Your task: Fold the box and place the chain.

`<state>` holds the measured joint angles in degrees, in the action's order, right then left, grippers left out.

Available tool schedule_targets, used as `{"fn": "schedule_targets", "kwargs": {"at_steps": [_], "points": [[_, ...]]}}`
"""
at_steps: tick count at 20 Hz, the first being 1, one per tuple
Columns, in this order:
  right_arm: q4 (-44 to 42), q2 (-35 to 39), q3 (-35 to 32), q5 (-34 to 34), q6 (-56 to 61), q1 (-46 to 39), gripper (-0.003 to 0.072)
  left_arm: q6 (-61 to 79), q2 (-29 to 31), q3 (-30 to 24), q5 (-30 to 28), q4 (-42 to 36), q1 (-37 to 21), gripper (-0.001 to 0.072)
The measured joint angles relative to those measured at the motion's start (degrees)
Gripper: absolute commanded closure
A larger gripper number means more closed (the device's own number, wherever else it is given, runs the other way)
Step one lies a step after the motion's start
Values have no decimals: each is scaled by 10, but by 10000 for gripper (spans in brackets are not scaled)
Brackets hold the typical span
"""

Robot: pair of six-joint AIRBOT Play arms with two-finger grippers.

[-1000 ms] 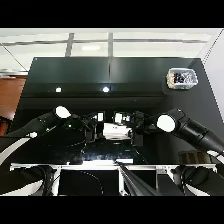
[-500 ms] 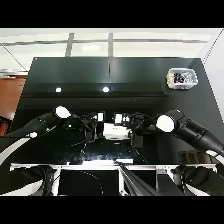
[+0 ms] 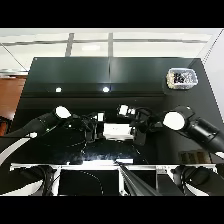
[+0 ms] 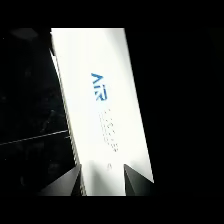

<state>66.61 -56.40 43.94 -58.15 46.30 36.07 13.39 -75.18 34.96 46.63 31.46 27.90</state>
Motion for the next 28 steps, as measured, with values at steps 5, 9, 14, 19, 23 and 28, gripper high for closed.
{"fn": "schedule_targets", "kwargs": {"at_steps": [5,9,14,19,23,28], "points": [[-98,12,-30,-12,131,-61,651,0,0,0,0,0,0,252],[-294,-24,-80,25,174,-82,650,0,0,0,0,0,0,252],[-401,-94,-98,41,189,-84,649,1,0,0,0,0,0,252],[-416,-137,-101,43,191,-85,649,3,0,0,0,2,0,252],[-412,-144,-99,40,186,-90,639,2,0,0,0,1,0,252],[-387,-94,-63,0,165,-147,639,-1,0,0,0,0,0,108]]}}
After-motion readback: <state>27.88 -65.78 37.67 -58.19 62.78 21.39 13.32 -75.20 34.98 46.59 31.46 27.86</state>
